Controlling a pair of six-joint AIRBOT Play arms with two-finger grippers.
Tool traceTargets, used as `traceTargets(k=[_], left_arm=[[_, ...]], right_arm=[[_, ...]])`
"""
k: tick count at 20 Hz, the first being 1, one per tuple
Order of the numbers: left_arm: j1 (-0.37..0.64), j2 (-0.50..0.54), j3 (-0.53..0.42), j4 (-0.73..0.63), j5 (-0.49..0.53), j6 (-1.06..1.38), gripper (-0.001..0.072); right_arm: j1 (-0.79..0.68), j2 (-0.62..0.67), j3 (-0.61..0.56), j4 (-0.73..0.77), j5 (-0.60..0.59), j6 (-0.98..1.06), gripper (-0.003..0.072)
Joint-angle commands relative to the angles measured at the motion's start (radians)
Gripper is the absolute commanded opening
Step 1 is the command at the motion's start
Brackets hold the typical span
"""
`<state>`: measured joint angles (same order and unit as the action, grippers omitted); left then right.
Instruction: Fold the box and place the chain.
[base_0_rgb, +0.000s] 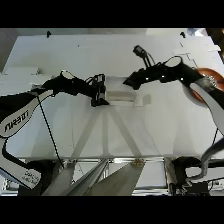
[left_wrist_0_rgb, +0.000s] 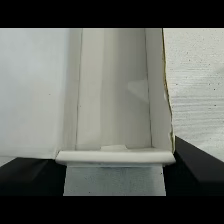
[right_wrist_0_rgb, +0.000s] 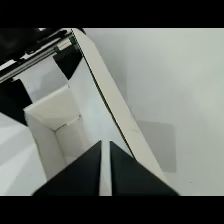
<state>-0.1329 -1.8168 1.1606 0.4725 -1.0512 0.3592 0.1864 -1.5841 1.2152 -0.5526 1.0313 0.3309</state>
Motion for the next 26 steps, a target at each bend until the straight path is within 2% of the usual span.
traceTargets(k=[1, 4, 5, 6, 7, 10, 11, 15, 20, 24, 26], left_arm=[[0.001, 0.000, 0.001, -0.001, 0.003, 0.000, 0.0215], [0.001, 0.000, 0.001, -0.001, 0.003, 0.000, 0.0215], [0.001, 0.000, 0.001, -0.001, 0.003, 0.000, 0.0215], [0.001, 0.000, 0.001, -0.001, 0.003, 0.000, 0.0215], [0.001, 0.000, 0.001, -0.001, 0.003, 0.000, 0.0215], [0.001, 0.000, 0.001, -0.001, 0.003, 0.000, 0.0215], [0.001, 0.000, 0.001, -0.001, 0.003, 0.000, 0.0215], [0.001, 0.000, 0.001, -0.001, 0.003, -0.001, 0.0215], [0.001, 0.000, 0.001, -0.001, 0.003, 0.000, 0.0215], [0.001, 0.000, 0.001, -0.001, 0.003, 0.000, 0.0215], [0.001, 0.000, 0.001, -0.001, 0.003, 0.000, 0.0215]], right_arm=[[-0.064, 0.087, 0.000, -0.014, 0.091, -0.026, 0.0177], [-0.117, 0.092, 0.000, -0.225, 0.158, -0.026, 0.0219], [-0.125, 0.085, 0.000, -0.303, 0.165, -0.026, 0.0352], [-0.127, 0.075, 0.000, -0.365, 0.171, -0.034, 0.0374], [-0.126, 0.062, 0.000, -0.393, 0.176, -0.073, 0.0377], [-0.117, -0.004, 0.000, -0.349, 0.176, -0.150, 0.0381], [-0.109, -0.026, 0.000, -0.359, 0.163, -0.179, 0.0414], [-0.072, -0.071, 0.000, -0.390, 0.105, -0.273, 0.0454], [-0.034, -0.080, -0.005, -0.388, 0.102, -0.367, 0.0456], [-0.013, -0.083, -0.005, -0.382, 0.132, -0.367, 0.0453], [-0.011, -0.083, -0.005, -0.382, 0.148, -0.367, 0.0416]])
